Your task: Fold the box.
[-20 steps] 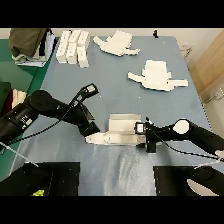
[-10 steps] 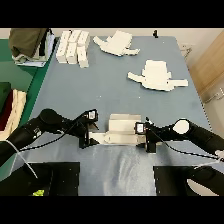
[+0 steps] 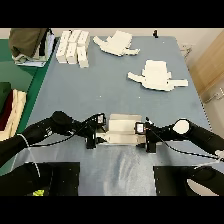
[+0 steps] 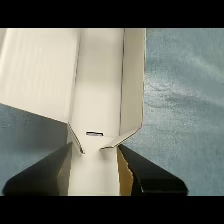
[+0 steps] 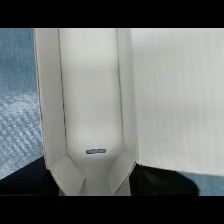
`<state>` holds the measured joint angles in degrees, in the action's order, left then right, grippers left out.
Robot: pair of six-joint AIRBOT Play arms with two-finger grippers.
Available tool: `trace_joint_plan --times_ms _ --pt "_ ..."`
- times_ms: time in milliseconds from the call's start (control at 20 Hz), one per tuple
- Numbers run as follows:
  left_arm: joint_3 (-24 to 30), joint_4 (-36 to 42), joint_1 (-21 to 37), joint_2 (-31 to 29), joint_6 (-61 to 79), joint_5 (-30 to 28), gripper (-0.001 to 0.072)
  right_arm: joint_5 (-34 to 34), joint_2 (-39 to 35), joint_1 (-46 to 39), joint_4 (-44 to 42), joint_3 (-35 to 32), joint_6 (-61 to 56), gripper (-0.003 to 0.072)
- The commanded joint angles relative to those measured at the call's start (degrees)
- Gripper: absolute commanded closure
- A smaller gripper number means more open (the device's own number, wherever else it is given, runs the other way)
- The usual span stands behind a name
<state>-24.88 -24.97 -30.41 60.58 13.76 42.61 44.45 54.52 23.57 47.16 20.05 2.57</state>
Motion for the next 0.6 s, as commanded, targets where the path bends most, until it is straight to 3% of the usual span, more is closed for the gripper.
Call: trace_joint_plan --times_ms 0,50,100,550 --pt "-1.29 1.44 -0.35 1.22 0.72 0.17 0.0322 0.02 0.04 -0.02 0.0 0.0 0.0 0.0177" --pt "-1.33 1.38 -0.33 1.29 0.63 0.44 0.0467 0.02 0.04 -0.02 0.0 0.0 0.0 0.0177" --pt "-1.38 1.51 -0.35 1.33 0.13 0.72 0.0482 0.0 0.04 -0.02 0.0 0.0 0.0 0.0177" --pt "-1.38 5.51 -2.05 1.53 0.94 0.26 0.0483 0.0 0.04 -0.02 0.0 0.0 0.0 0.0177"
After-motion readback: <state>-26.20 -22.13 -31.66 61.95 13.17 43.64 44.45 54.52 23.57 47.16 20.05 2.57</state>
